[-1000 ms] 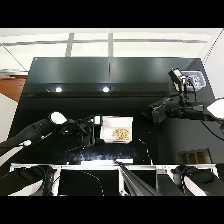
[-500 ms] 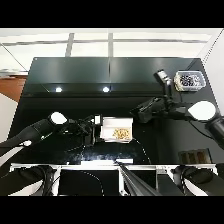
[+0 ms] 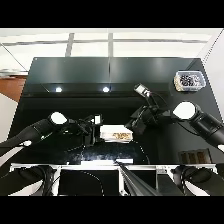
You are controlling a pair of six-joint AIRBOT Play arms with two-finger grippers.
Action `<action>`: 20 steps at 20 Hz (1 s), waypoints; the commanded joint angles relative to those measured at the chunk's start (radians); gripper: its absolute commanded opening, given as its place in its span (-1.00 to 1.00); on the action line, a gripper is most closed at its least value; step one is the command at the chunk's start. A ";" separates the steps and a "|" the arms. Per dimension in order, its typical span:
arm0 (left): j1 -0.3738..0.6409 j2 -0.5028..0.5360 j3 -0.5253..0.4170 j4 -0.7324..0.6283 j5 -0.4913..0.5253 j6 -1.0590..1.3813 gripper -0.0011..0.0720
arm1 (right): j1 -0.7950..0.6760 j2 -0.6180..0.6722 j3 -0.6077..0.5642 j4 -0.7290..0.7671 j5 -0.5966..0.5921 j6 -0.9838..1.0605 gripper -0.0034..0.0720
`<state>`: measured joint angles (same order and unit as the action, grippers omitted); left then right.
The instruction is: Fold the box and place the chain.
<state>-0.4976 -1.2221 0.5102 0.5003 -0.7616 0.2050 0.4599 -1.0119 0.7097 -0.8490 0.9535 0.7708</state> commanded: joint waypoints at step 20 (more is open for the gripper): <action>0.000 -0.001 0.001 0.000 0.000 0.000 0.35 | 0.135 0.005 -0.017 -0.176 0.018 -0.282 0.36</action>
